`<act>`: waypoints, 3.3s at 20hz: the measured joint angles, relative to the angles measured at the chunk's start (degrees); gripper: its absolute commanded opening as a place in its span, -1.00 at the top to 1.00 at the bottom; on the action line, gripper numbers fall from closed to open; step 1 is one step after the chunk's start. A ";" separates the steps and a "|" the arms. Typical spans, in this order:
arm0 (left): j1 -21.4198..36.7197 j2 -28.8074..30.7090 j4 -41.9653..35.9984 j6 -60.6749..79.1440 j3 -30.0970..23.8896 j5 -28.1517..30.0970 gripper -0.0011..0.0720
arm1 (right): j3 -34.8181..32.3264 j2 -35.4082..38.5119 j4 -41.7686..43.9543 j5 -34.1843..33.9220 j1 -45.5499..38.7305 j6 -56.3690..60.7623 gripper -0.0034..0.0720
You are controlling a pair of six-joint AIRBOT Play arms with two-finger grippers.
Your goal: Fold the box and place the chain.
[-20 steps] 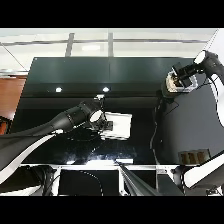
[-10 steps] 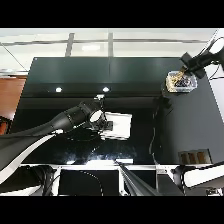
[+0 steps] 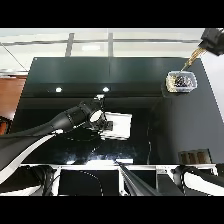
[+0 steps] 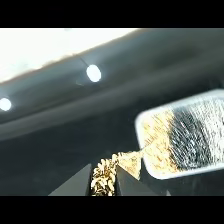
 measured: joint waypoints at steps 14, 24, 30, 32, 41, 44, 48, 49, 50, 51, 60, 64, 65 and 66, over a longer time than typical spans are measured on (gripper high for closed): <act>0.00 0.00 0.00 0.00 0.00 0.00 0.89 | -23.74 26.05 18.08 9.09 13.99 -16.79 0.88; 0.00 0.00 0.00 0.00 0.00 0.00 0.89 | -49.77 23.28 34.47 -12.11 35.17 -20.87 0.88; 0.00 0.00 0.00 0.00 0.00 0.00 0.89 | -51.71 17.25 35.58 -17.00 38.34 -20.63 0.88; 0.00 0.00 0.00 0.02 0.00 -0.02 0.89 | -51.91 15.85 35.71 -17.77 38.62 -20.50 0.88; 0.00 0.00 0.00 0.02 0.00 -0.02 0.89 | -51.54 16.24 33.68 -13.31 32.94 -20.48 -0.17; 0.00 0.00 0.00 0.00 0.00 0.00 0.89 | -51.39 18.34 27.89 -10.51 24.37 -19.96 -0.17; 0.00 0.00 0.00 0.00 0.00 0.00 0.89 | -52.81 17.33 11.34 -17.33 15.50 -9.22 -1.00; 0.00 0.00 0.00 0.00 0.00 0.02 0.89 | -53.02 16.06 8.44 -19.76 14.38 -6.54 -1.00; 0.00 0.00 0.00 0.00 0.00 0.02 0.89 | -53.11 14.43 6.16 -22.10 13.51 -4.17 -1.00; 0.00 0.00 0.00 0.00 0.00 0.02 0.89 | -53.00 12.33 4.35 -24.72 12.74 -1.51 -0.99; 0.00 0.00 0.00 0.00 0.00 0.02 0.89 | -39.85 -9.53 -1.81 -31.56 7.10 15.93 -0.48; 0.00 0.00 -0.02 0.00 0.00 0.02 0.89 | -35.23 -14.29 -1.97 -31.04 6.67 17.68 0.87; 0.00 0.00 0.00 0.00 0.00 0.02 0.89 | -34.51 -14.73 -2.03 -30.21 6.60 17.09 0.87; 0.00 0.00 0.00 0.00 0.00 0.02 0.89 | -33.92 -14.78 -2.05 -29.14 6.54 16.13 0.87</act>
